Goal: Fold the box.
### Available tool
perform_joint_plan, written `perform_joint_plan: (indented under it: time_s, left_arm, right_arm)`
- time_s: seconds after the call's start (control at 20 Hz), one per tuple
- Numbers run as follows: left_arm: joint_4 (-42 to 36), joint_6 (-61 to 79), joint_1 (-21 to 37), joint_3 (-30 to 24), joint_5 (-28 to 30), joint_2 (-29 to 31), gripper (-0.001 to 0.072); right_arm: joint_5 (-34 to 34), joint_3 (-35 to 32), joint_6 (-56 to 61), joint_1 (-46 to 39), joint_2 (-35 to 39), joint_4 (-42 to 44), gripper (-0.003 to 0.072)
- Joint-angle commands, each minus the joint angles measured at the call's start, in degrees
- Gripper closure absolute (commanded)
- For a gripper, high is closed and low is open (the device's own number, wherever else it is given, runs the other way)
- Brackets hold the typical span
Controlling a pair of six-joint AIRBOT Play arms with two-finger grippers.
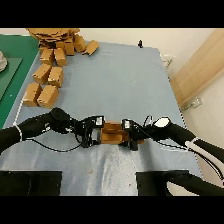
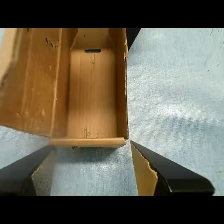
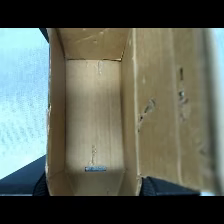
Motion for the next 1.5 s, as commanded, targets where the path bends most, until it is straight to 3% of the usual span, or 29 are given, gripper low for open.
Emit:
perform_joint_plan:
  time_s: [0.0,0.3,1.25,1.45]
  left_arm:
    - [0.0,-0.2,-0.9,0.0,1.2,-1.4,0.001]
    - [-5.3,-0.2,-1.0,0.3,1.3,-1.8,0.0012]
    - [-0.6,-4.7,-2.4,0.5,0.7,-2.3,0.0014]
    - [0.2,-5.0,-3.7,0.5,4.7,-2.3,0.0014]
  right_arm:
    - [0.0,0.0,0.0,0.0,0.0,0.0,0.0144]
    - [0.0,0.0,0.0,0.0,0.0,0.0,0.0144]
    - [0.0,0.0,0.0,0.0,0.0,0.0,0.0145]
    - [0.0,0.0,0.0,0.0,0.0,0.0,0.0144]
